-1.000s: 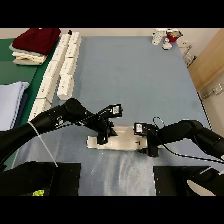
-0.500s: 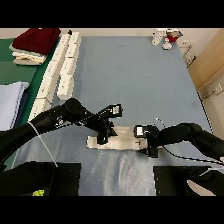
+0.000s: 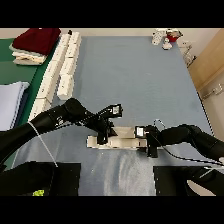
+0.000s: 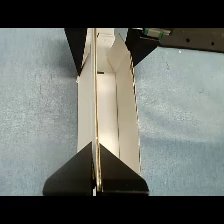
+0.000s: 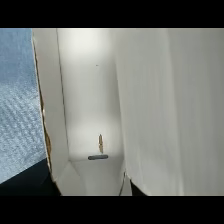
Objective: Fold the box.
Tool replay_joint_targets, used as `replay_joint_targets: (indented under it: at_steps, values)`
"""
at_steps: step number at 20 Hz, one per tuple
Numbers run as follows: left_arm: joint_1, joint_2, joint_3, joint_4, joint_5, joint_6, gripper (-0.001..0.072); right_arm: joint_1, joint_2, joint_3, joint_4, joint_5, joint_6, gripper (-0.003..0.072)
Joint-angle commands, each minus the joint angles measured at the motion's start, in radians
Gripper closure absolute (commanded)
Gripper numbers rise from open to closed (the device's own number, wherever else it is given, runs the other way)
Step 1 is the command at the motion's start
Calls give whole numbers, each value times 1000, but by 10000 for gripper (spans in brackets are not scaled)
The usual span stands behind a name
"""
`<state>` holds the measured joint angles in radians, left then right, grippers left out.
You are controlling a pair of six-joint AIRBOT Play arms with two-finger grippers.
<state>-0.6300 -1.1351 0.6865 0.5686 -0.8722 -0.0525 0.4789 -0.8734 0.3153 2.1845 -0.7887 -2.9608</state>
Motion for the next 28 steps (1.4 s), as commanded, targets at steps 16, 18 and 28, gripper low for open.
replay_joint_targets:
  at_steps: [16, 18, 28]
  values:
    - [0, 0, 1, 0, 0, 0, 696, 0, 81, -24, -3, 10, 29, 88]
    - [0, 0, 1, 0, 0, 0, 696, 0, 79, -35, -4, 32, 29, 88]
    - [0, 0, 1, 0, 1, 0, 696, 3, 71, -36, 8, 45, 2, 88]
